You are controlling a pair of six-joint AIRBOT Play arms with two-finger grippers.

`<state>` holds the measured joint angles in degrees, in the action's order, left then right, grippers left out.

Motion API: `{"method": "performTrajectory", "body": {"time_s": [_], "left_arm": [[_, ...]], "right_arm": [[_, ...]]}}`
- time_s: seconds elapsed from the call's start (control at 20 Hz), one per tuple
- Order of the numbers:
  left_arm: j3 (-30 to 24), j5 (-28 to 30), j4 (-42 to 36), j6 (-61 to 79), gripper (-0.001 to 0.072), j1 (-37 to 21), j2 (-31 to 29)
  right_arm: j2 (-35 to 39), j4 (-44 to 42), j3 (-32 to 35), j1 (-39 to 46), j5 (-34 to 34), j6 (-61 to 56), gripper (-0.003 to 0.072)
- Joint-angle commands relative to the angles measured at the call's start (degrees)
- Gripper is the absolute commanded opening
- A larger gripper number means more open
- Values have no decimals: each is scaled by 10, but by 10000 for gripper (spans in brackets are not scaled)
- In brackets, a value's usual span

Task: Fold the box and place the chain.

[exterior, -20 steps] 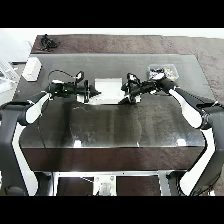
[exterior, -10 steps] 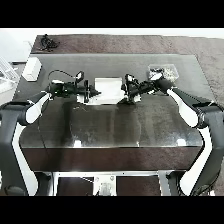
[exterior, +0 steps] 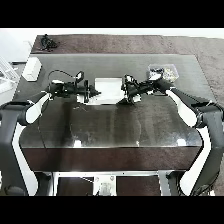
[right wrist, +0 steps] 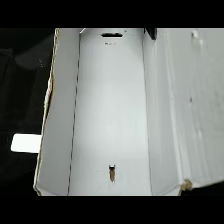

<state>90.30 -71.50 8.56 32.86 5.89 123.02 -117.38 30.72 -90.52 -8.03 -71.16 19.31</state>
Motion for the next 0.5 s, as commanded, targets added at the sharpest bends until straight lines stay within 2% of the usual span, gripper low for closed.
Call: {"method": "performTrajectory", "body": {"time_s": [0.0, 0.45], "left_arm": [[0, 0, 0, 0, 20, 0, 0], [0, 0, 0, 0, 20, 0, 0]], "right_arm": [[-1, 0, -1, 0, 0, 0, 684], [-10, 4, -1, 0, -1, 0, 656]]}}
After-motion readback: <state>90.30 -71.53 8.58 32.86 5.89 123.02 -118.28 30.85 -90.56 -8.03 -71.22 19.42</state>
